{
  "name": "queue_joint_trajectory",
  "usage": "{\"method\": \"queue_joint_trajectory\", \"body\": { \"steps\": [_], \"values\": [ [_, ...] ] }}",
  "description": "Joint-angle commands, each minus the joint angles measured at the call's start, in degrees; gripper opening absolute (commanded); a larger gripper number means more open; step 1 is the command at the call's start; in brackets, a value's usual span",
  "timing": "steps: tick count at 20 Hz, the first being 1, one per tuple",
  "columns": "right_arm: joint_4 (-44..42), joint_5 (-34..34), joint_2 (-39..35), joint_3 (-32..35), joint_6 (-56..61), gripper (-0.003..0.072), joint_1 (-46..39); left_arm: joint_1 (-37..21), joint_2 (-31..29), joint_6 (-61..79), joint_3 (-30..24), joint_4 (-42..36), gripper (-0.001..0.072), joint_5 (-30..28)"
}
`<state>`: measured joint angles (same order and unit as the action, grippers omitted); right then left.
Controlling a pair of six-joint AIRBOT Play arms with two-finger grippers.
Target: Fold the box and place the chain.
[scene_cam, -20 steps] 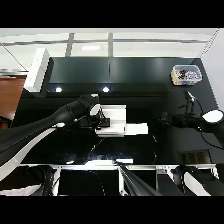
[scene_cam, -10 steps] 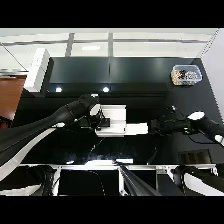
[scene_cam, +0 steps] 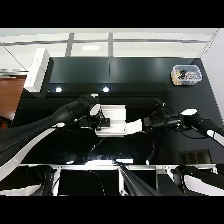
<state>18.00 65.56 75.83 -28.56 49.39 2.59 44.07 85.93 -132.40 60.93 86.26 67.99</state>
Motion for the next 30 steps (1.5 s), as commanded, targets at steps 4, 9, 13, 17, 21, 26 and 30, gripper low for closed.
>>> {"method": "queue_joint_trajectory", "body": {
  "steps": [4, 9, 13, 17, 21, 26, 30],
  "values": [
    [-0.63, 3.67, 0.13, -1.66, -0.83, 0.0684, 0.46, -0.02, -0.04, -0.02, 0.0, 0.04, 0.0032, 0.0],
    [-0.09, 2.45, 0.11, -4.35, 2.14, 0.0683, 6.34, -0.02, -0.04, -0.02, 0.0, 0.04, 0.0033, -0.02],
    [5.14, -4.96, 0.13, -9.73, 9.53, 0.0682, 15.04, -0.02, -0.04, -0.02, 0.0, 0.02, 0.0033, 0.0],
    [21.16, -13.05, 0.13, -15.5, 25.59, 0.0682, 23.08, -0.02, -0.04, -0.02, 0.0, 0.02, 0.0033, 0.02],
    [38.16, -15.34, 0.13, -20.06, 41.38, 0.0682, 28.96, -0.02, -0.04, -0.02, 0.0, 0.0, 0.0032, 0.02],
    [55.32, -13.73, 0.2, -24.65, 59.56, 0.0618, 35.54, -0.02, -0.04, -0.02, 0.0, 0.02, 0.0032, -0.13],
    [63.78, -6.16, 2.01, -29.07, 68.83, 0.054, 38.8, -0.02, -0.04, 0.0, 0.0, 0.09, 0.0032, -0.22]
  ]
}}
